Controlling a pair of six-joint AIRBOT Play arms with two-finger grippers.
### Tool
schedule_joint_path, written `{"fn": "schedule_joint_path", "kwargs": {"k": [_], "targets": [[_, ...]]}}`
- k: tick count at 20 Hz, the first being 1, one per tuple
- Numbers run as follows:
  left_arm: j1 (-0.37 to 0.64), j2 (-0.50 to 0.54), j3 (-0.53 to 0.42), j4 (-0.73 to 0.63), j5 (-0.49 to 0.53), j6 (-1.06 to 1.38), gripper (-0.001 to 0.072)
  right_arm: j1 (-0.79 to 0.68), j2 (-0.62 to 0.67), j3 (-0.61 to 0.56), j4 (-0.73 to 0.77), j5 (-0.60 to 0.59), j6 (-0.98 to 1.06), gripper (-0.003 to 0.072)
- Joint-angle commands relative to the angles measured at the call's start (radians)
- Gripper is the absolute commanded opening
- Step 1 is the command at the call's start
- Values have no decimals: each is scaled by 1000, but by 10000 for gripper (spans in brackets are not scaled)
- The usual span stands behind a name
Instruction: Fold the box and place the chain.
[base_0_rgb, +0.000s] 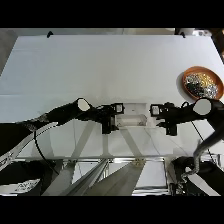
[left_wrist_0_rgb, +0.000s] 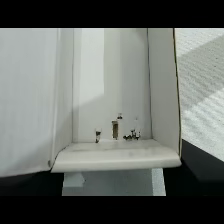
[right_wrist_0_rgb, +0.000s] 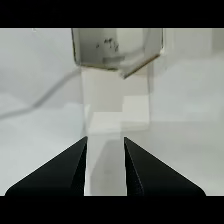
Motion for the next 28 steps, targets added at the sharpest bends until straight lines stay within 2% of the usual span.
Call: {"fn": "schedule_joint_path", "kwargs": {"k": [1,4,5,13,28], "targets": [[1,1,0,0,0,0,373,24,-88,-3,90,-62,-174,235],[1,1,0,0,0,0,373,50,-138,-3,90,-81,-193,101],[0,1,0,0,0,0,373,50,-147,-3,90,-82,-193,91],[1,1,0,0,0,0,373,50,-151,-3,126,-154,-193,92],[1,1,0,0,0,0,373,50,-151,-16,247,-124,-218,93]]}}
